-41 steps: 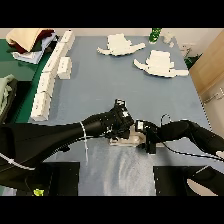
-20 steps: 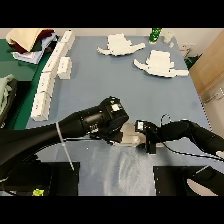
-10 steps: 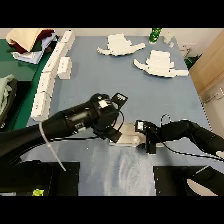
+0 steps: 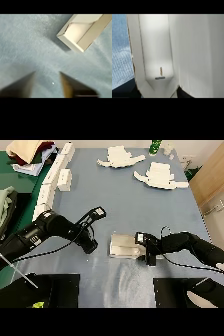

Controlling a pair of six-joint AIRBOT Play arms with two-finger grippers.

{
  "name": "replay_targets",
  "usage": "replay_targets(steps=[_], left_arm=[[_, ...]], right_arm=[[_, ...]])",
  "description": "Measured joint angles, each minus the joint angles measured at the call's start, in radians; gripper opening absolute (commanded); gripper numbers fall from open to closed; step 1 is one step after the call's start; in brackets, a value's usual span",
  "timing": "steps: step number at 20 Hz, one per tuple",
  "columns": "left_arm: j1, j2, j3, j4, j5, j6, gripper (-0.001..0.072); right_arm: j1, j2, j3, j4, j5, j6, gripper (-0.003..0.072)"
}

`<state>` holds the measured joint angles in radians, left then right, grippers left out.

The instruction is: Fold the box.

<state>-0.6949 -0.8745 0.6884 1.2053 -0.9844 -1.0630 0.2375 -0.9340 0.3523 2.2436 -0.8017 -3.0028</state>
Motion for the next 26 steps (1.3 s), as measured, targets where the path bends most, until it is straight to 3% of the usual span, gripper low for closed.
replay_targets(steps=[5, 12, 17, 26], left_arm=[[0.113, -0.006, -0.098, -0.273, 0.100, 0.557, 0.0681], [0.132, -0.191, -0.143, -0.527, 0.189, 1.156, 0.0680], [0.110, -0.269, -0.148, -0.650, 0.200, 1.334, 0.0680], [0.060, -0.297, -0.150, -0.748, 0.250, 1.388, 0.0680]], right_arm=[[0.000, 0.000, 0.000, 0.000, 0.000, 0.000, 0.0404], [0.000, 0.000, 0.000, 0.000, 0.000, 0.000, 0.0404], [0.000, 0.000, 0.000, 0.000, 0.000, 0.000, 0.0404], [0.000, 0.000, 0.000, 0.000, 0.000, 0.000, 0.0404]])
